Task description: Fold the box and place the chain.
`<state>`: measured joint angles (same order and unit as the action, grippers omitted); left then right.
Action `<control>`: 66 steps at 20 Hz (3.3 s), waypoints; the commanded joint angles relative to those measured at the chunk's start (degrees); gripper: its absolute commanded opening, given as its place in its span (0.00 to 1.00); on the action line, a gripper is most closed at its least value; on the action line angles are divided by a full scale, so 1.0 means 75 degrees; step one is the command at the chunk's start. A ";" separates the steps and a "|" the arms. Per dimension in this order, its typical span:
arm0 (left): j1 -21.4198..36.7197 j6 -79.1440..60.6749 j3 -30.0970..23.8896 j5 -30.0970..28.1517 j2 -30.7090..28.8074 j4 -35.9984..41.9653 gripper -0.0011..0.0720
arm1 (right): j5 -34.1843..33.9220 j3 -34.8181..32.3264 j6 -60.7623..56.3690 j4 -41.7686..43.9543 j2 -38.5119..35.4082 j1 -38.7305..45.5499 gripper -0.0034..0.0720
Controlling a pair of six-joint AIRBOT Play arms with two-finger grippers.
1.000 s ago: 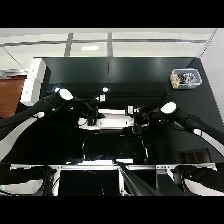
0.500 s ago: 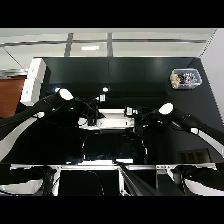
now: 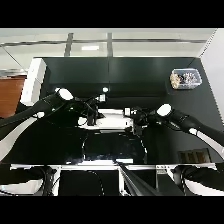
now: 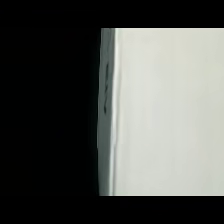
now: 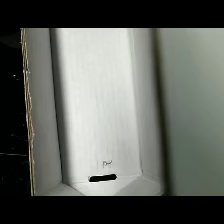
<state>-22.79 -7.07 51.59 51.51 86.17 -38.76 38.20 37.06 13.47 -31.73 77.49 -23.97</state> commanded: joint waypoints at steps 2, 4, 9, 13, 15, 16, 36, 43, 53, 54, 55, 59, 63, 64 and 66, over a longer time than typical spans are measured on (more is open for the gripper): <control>-0.0006 0.0000 0.0000 -0.0006 0.0003 0.0003 0.05 | -0.0073 -0.0006 -0.0020 -0.0073 0.0006 -0.0012 0.84; -0.0006 0.0000 0.0000 -0.0006 0.0003 0.0003 0.05 | -0.0073 -0.0006 -0.0026 -0.0122 0.0012 -0.0029 0.84; -0.0006 0.0000 0.0000 -0.0006 0.0003 0.0003 0.05 | -0.0102 -0.0006 -0.0061 -0.0198 0.0020 -0.0079 0.84; -0.0003 0.0000 0.0000 -0.0009 0.0003 0.0003 0.05 | -0.0099 -0.0006 -0.0058 -0.0204 0.0020 -0.0079 0.69; -0.0003 0.0000 0.0003 -0.0006 0.0000 0.0003 0.05 | -0.0099 -0.0006 -0.0055 -0.0204 0.0020 -0.0079 0.69; -0.0003 0.0003 0.0009 0.0023 -0.0023 0.0003 0.10 | -0.0099 -0.0006 -0.0058 -0.0201 0.0020 -0.0079 0.69; 0.0959 0.5368 -0.0868 0.3209 -0.2308 0.1084 0.05 | -0.0099 -0.0006 -0.0055 -0.0207 0.0020 -0.0082 0.34; 0.0277 0.4963 -0.0889 -0.1620 -0.1763 0.1763 0.05 | -0.0102 -0.0006 -0.0055 -0.0207 0.0020 -0.0082 0.13; 0.0335 0.5502 -0.0845 -0.0396 -0.0428 0.1116 0.04 | -0.0102 -0.0006 -0.0055 -0.0204 0.0020 -0.0082 0.13; 0.0385 0.5505 -0.0731 -0.0195 -0.0504 0.0886 0.04 | -0.0102 -0.0006 -0.0055 -0.0204 0.0020 -0.0082 0.13; 0.0475 0.5604 -0.0580 -0.0052 -0.0711 0.0539 0.04 | -0.0102 -0.0006 -0.0055 -0.0204 0.0020 -0.0082 0.13; 0.1107 0.5706 -0.0475 -0.0023 -0.2445 -0.0347 0.04 | -0.0102 -0.0006 -0.0055 -0.0204 0.0020 -0.0082 0.13; 0.1338 0.4229 -0.1894 0.0303 -0.3681 -0.0280 0.05 | -0.0102 -0.0006 -0.0055 -0.0207 0.0020 -0.0082 0.13; 0.1311 0.3319 -0.2162 0.0539 -0.3681 -0.0341 0.05 | -0.0102 -0.0006 -0.0055 -0.0204 0.0020 -0.0082 0.13; 0.1151 0.0898 -0.2579 0.0326 -0.3611 -0.0367 0.84 | -0.0102 -0.0006 -0.0055 -0.0207 0.0020 -0.0082 0.13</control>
<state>-13.74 19.81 37.01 53.71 60.99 -40.75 37.43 37.04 13.06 -33.28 77.60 -24.56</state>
